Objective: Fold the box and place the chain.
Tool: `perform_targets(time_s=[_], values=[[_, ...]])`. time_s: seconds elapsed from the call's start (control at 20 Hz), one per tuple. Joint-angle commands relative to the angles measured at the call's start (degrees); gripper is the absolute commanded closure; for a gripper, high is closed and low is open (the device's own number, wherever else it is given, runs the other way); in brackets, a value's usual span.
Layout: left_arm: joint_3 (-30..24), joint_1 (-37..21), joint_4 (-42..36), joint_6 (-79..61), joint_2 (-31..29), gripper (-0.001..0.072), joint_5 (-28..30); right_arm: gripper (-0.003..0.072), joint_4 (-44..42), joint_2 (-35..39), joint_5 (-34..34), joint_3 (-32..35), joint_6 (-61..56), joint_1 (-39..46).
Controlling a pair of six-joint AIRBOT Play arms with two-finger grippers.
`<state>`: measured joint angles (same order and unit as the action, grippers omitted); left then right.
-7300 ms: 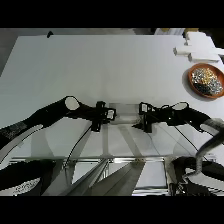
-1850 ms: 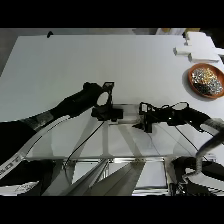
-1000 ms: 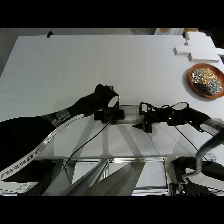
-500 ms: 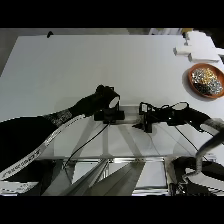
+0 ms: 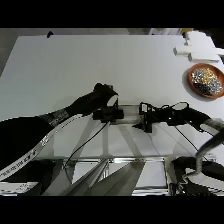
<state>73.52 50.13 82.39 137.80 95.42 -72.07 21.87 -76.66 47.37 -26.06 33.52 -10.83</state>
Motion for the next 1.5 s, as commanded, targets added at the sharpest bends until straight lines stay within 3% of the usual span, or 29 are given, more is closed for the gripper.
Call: perform_targets(time_s=[0.0,0.2,0.25,0.45,0.55,0.7,0.9,1.05,1.15,1.2,1.3,1.45], values=[[0.1,0.0,0.2,0.0,-0.2,0.0563,2.4,0.0288,0.0,0.0,0.0,0.0,0.0,0.0],[0.1,0.0,0.0,0.0,-0.1,0.06,2.8,0.0288,0.0,0.0,0.0,0.0,0.0,0.0],[0.1,0.0,-0.5,0.0,-0.1,0.0704,2.8,0.0288,0.0,0.0,0.0,0.0,0.0,0.0],[0.1,0.0,-0.8,0.1,-0.2,0.0707,2.2,0.0288,0.0,0.0,0.0,0.0,0.0,0.0],[0.1,-0.2,-0.7,-1.4,-0.6,0.057,1.9,0.0288,0.0,0.0,0.0,0.0,0.0,0.0],[0.1,-1.4,-0.9,-7.8,-3.1,0.0486,1.4,0.0288,0.0,0.0,0.0,0.0,0.0,0.0],[0.1,-5.3,-4.2,-18.4,-9.7,0.0486,0.6,0.0288,0.0,0.0,0.0,0.0,0.0,0.0],[0.0,-8.6,-5.9,-28.3,-15.8,0.0472,-6.2,0.0288,0.0,0.0,0.0,0.0,0.0,0.0],[-1.0,-11.1,-5.9,-36.6,-19.8,0.024,-9.5,0.0288,0.0,0.0,0.0,0.0,0.0,0.0],[-2.2,-12.6,-5.9,-40.9,-21.6,0.0177,-10.0,0.0288,0.0,0.0,0.0,0.0,0.0,0.0],[-6.2,-16.1,-6.7,-56.9,-25.0,0.0179,-9.8,0.0288,0.0,0.0,0.0,0.0,0.0,0.0],[-15.2,-21.8,-17.9,-94.7,-27.2,0.0177,-11.5,0.0288,0.0,0.0,0.0,0.0,0.0,0.0]])
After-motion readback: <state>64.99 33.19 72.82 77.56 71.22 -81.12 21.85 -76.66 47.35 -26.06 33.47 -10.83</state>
